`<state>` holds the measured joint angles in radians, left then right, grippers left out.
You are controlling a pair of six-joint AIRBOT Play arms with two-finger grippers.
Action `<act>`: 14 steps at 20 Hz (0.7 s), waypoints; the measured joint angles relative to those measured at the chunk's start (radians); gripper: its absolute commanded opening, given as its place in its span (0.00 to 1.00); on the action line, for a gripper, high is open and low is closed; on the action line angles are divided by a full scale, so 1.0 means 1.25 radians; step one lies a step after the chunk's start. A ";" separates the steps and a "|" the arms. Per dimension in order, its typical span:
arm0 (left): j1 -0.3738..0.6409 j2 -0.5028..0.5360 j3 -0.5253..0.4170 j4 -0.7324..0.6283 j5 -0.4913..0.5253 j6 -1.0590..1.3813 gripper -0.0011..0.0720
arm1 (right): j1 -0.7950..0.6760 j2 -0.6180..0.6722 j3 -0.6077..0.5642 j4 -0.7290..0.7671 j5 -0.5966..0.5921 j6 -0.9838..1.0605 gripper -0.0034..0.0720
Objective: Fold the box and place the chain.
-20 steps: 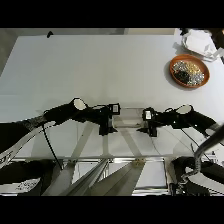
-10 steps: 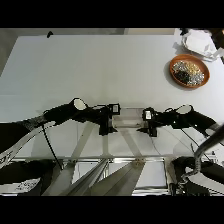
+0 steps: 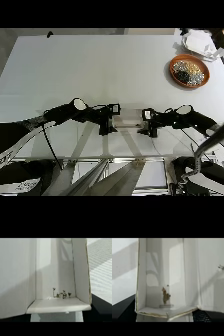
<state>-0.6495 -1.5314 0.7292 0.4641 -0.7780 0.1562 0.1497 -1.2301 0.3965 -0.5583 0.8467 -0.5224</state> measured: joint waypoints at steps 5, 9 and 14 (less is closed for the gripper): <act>0.000 0.000 0.000 0.000 0.000 0.000 0.39 | 0.000 0.098 -0.001 -0.100 -0.004 0.123 0.95; 0.000 0.000 0.000 0.000 0.000 -0.001 0.39 | 0.000 0.216 -0.001 -0.223 0.004 0.251 0.94; 0.000 0.000 0.000 0.000 -0.001 -0.001 0.39 | 0.000 0.377 -0.001 -0.285 0.017 0.345 0.48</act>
